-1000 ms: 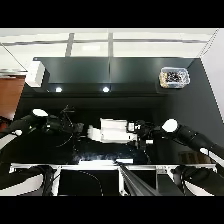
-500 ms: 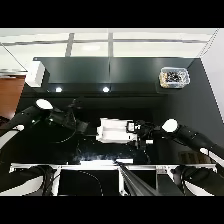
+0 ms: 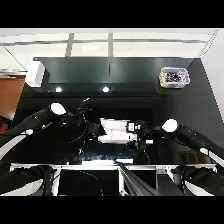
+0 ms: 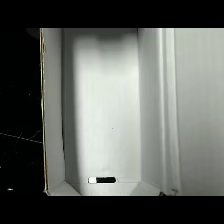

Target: Fold the box and place the chain.

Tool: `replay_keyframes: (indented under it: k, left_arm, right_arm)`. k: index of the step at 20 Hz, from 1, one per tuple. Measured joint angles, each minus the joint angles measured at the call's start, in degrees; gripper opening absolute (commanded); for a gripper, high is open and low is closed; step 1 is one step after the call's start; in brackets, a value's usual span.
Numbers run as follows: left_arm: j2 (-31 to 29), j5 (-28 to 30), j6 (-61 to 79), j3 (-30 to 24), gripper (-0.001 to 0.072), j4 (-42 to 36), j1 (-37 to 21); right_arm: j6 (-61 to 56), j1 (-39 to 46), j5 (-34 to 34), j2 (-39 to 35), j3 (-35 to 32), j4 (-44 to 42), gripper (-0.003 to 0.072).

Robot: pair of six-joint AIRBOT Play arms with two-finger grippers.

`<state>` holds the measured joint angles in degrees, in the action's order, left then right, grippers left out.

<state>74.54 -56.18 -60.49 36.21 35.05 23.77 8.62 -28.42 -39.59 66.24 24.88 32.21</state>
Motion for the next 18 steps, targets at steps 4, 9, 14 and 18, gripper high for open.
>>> replay_keyframes:
  k: [4, 9, 14, 18]
  left_arm:
    - [0.0, 1.79, -3.06, 0.02, 0.0669, 0.44, 1.2]
    - [0.0, 3.1, -13.75, 4.13, 0.0614, 9.66, 6.73]
    - [0.44, 1.25, -40.02, 12.41, 0.0407, 34.4, 17.77]
    - [1.77, -1.62, -53.96, 16.46, 0.0332, 45.44, 22.45]
  right_arm:
    - [0.0, 0.0, 0.0, 0.0, 0.0, -0.02, 0.0466]
    - [0.0, 0.0, 0.0, 0.0, 0.0, -0.02, 0.0467]
    - [0.0, 0.0, 0.0, 0.0, 0.0, -0.02, 0.0466]
    - [0.0, 0.0, 0.0, 0.0, 0.0, -0.02, 0.0466]
